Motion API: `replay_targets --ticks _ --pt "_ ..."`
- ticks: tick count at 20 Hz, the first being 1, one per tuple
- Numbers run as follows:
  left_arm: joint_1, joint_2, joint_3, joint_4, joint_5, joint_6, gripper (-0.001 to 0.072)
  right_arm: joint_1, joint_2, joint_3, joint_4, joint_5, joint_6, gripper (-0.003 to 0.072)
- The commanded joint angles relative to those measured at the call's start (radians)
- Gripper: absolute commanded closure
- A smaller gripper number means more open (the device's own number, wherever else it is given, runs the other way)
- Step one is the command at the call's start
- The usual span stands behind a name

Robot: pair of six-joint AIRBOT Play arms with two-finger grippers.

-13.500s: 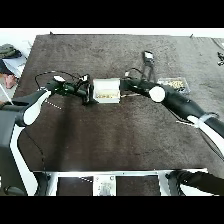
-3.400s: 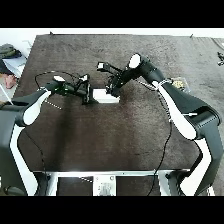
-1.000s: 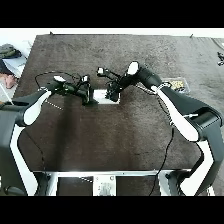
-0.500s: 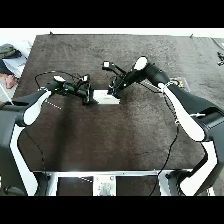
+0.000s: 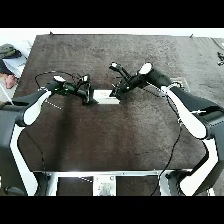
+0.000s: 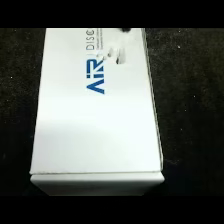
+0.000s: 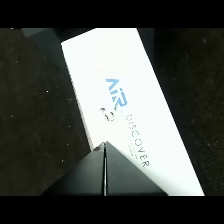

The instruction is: Fold the box and place the chain.

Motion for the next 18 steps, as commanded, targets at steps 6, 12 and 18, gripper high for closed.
replay_targets --ticks 6,12,18 --pt "0.0 0.001 0.0 0.0 0.0 0.0 0.0303 -0.005 0.037 -0.068 0.006 -0.069 -0.006 0.0698" --pt "0.0 0.001 0.0 0.0 0.0 0.0 0.0303 -0.003 0.295 -0.079 0.105 -0.075 0.049 0.07" --pt "0.0 0.0 0.0 0.0 0.0 0.0 0.0303 0.031 0.711 -0.414 0.116 -0.35 0.083 0.07"
